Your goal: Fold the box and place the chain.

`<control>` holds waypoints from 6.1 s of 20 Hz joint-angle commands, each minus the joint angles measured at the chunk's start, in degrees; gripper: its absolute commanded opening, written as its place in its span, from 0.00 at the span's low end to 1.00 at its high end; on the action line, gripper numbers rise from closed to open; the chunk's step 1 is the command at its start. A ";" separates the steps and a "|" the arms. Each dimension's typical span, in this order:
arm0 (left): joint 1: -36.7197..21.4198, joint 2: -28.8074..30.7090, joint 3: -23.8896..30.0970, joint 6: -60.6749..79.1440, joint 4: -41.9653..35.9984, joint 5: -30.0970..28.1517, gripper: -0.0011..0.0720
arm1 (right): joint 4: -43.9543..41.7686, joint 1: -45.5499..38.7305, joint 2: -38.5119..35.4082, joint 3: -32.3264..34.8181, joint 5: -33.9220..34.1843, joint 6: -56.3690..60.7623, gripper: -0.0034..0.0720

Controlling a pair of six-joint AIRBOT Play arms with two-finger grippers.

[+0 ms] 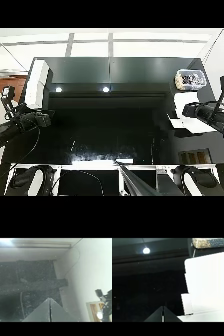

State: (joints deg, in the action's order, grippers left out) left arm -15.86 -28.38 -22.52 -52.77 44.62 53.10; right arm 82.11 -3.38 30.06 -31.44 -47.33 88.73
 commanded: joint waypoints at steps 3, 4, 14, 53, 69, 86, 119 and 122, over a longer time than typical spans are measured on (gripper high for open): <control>-0.04 0.04 0.02 0.02 0.02 0.00 0.05 | 0.00 0.02 -0.02 0.02 0.00 0.00 0.10; -0.04 0.04 0.02 0.02 0.02 0.00 0.05 | 0.00 0.04 -0.02 0.02 0.00 0.00 0.10; -0.04 0.04 0.02 0.02 0.02 0.00 0.05 | -0.02 0.02 -0.02 0.02 0.00 0.02 0.10; 0.00 -0.20 0.04 -0.17 -5.01 -11.21 0.99 | -29.27 -60.52 68.61 -45.40 -36.98 -31.12 0.78; 0.00 -0.26 0.04 -0.17 -4.66 -11.13 0.99 | -30.05 -58.01 71.87 -43.63 -45.40 -38.84 0.10; 2.21 -0.26 0.04 -0.20 -4.94 -2.89 0.99 | -50.58 -27.98 28.63 -4.13 -13.70 -29.51 0.10; 21.20 -41.33 -0.46 14.12 -31.43 -0.11 0.99 | -54.64 24.33 19.50 14.51 15.02 -34.77 0.10; 23.96 -45.44 -3.23 14.14 -31.58 -2.08 0.99 | -54.62 24.33 19.50 14.51 15.02 -34.80 0.10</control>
State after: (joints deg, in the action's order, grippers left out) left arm 5.67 -70.13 -23.97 -41.06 15.99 52.93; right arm 27.62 20.93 49.60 -16.99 -32.34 54.11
